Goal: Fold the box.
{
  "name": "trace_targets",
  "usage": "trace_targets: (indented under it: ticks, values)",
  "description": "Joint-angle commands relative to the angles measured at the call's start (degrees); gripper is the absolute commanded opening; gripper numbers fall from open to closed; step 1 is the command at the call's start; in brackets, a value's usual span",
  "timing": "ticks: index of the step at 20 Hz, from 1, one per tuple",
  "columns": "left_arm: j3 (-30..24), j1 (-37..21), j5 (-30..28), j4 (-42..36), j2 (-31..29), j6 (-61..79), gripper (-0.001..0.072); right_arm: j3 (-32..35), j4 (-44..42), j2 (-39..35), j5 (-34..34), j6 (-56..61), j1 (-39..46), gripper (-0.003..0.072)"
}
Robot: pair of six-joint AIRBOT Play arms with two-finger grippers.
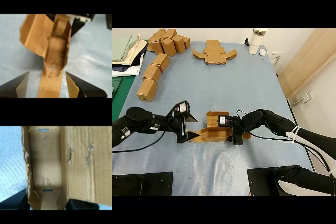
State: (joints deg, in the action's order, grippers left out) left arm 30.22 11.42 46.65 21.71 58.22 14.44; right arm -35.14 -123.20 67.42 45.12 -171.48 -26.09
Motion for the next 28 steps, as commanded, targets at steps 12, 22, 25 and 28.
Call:
trace_targets:
  ticks: [12, 22, 25, 28]
  values:
    - [-1.27, 6.25, -7.63, -3.43, 8.92, 10.51, 0.0504, -0.02, 0.09, 0.02, 0.0, 0.02, 0.02, 0.0519]
    - [-0.83, 9.33, -11.17, -3.72, 11.45, 13.97, 0.0232, -0.02, 0.11, 0.02, 0.0, 0.02, 0.02, 0.0519]
    - [-0.83, 9.44, -11.08, -3.96, 11.45, 16.09, 0.0222, -0.02, 0.13, 0.02, -0.02, 0.02, 0.02, 0.0519]
    - [-0.81, 10.05, -11.52, -4.92, 11.96, 19.98, 0.0222, -0.02, 0.17, 0.02, 0.0, 0.02, 0.02, 0.0519]
